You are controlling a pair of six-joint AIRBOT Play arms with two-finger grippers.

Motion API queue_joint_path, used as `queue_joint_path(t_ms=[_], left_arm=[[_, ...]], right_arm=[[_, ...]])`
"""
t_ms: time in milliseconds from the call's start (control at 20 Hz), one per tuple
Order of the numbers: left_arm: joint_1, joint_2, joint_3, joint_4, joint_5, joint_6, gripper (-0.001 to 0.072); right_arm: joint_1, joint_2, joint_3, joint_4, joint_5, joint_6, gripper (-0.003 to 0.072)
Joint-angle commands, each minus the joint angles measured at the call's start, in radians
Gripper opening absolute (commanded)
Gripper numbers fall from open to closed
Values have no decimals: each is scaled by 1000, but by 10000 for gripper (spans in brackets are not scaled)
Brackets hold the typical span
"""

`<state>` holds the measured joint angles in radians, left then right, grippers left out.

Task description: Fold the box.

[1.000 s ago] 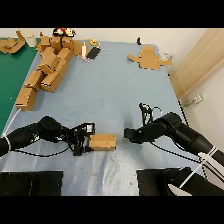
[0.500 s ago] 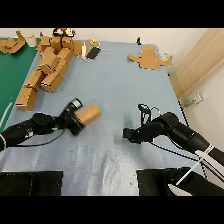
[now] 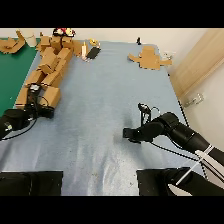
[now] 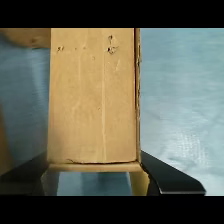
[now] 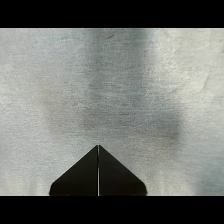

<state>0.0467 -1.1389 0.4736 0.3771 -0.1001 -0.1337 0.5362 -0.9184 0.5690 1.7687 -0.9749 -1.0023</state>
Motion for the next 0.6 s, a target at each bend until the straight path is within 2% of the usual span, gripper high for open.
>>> queue_joint_path(t_ms=[0,550], left_arm=[[97,6,1,2,-14,-16,514],[123,-5,1,9,-8,-13,514]], right_arm=[[0,-1,1,0,10,0,5],[0,-1,1,9,10,0,4]])
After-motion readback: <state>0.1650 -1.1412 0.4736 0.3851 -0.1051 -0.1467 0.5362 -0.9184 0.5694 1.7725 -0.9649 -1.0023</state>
